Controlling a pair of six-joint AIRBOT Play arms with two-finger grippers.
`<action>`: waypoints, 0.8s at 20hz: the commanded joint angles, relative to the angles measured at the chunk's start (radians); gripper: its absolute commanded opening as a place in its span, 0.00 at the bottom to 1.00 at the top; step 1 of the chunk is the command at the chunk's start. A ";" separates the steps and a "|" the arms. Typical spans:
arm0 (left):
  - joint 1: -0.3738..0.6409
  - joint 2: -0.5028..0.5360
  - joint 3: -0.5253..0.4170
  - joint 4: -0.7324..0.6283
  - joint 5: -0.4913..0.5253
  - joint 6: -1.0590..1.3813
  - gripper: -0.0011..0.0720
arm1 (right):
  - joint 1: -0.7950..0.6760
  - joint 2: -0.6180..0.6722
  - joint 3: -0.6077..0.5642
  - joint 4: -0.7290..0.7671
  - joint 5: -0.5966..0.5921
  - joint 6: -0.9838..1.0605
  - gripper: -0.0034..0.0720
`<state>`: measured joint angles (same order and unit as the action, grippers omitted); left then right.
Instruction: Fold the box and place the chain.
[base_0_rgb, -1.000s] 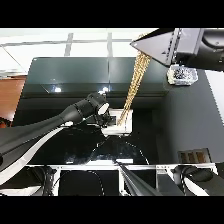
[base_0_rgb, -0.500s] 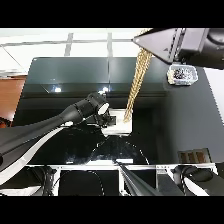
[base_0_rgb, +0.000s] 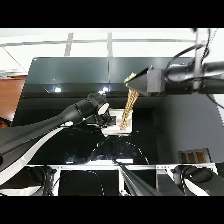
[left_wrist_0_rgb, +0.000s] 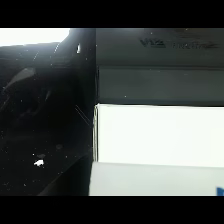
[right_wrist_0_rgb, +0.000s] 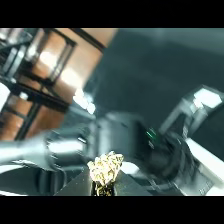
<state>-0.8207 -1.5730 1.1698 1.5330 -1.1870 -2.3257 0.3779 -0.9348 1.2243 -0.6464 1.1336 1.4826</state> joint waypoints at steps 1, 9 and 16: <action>0.001 0.000 0.000 0.000 0.000 0.000 0.05 | 0.008 -0.001 -0.116 -0.045 0.002 0.006 0.06; 0.001 0.000 0.000 0.000 0.000 0.000 0.06 | 0.082 -0.011 -0.445 -0.062 -0.243 0.039 0.06; 0.001 0.000 0.000 0.000 0.000 0.000 0.06 | 0.123 -0.060 -0.476 -0.064 -0.307 0.036 0.21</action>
<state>-0.8204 -1.5730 1.1698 1.5330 -1.1873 -2.3260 0.4900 -0.9848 0.7631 -0.7078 0.8597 1.5192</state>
